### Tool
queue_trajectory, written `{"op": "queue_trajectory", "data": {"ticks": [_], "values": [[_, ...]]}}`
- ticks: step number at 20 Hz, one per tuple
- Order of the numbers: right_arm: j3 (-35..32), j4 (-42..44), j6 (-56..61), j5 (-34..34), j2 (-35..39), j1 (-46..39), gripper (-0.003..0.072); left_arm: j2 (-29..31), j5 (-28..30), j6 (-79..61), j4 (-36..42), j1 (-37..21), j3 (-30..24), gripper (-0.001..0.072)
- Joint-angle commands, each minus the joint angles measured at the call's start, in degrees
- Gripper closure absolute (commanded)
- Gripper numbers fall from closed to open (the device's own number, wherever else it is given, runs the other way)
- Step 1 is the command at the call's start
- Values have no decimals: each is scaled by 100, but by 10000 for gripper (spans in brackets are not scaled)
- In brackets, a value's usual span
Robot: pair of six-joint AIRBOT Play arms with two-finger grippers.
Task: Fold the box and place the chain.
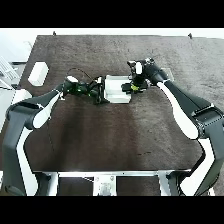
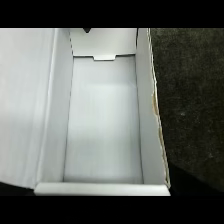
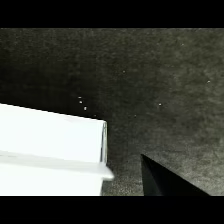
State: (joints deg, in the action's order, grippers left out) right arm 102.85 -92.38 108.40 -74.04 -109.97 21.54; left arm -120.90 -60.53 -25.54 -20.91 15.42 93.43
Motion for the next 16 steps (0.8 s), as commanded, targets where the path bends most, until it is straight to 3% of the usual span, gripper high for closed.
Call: {"op": "queue_trajectory", "data": {"ticks": [1,15,16], "values": [[37,-131,219,-11,-4,184,246,0,2,0,0,-4,4,420],[221,-282,721,-258,-389,219,320,0,0,0,2,-4,4,420],[247,-280,813,-249,-396,219,357,0,2,0,2,-7,4,420]]}}
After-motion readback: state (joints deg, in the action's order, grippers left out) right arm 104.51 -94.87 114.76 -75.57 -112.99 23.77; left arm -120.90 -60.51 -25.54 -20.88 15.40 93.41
